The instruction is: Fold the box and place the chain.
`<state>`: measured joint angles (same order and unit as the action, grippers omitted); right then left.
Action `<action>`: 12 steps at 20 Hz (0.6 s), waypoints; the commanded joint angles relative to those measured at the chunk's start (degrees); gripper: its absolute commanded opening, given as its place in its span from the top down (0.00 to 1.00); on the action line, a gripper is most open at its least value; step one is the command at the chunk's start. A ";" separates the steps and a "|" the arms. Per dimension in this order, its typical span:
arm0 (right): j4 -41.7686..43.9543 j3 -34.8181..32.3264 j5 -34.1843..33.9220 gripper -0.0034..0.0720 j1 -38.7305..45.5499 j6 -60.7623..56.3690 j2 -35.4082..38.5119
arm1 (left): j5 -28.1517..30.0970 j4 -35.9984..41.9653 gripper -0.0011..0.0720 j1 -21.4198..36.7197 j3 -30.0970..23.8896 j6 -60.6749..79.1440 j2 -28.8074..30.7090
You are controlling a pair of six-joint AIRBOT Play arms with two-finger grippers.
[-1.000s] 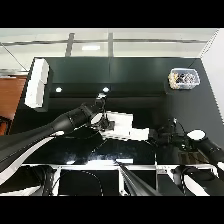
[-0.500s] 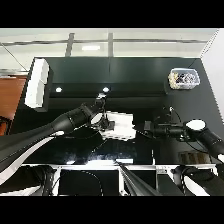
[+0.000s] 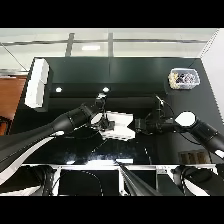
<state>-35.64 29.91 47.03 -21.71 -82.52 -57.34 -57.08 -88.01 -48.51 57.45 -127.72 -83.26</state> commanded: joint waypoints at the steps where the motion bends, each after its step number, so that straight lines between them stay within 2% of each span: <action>1: -6.34 2.36 -0.61 0.23 -1.81 -8.00 -0.52 | 0.00 0.00 0.95 0.04 0.02 0.00 -0.02; 5: -7.13 3.78 -0.70 0.23 -3.87 -8.83 -2.73 | 0.00 0.00 0.95 0.04 0.02 0.00 -0.02; 9: -12.52 6.01 -0.81 0.23 -6.86 -12.07 -4.63 | 0.00 0.00 0.95 0.04 0.02 0.00 -0.02; 12: -12.46 6.54 -0.96 0.23 -7.02 -13.00 -4.74 | 0.00 0.00 0.95 0.04 0.02 0.00 -0.02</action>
<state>-46.50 35.64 46.22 -27.97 -93.60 -61.60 -57.10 -88.01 -48.51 57.45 -127.74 -83.26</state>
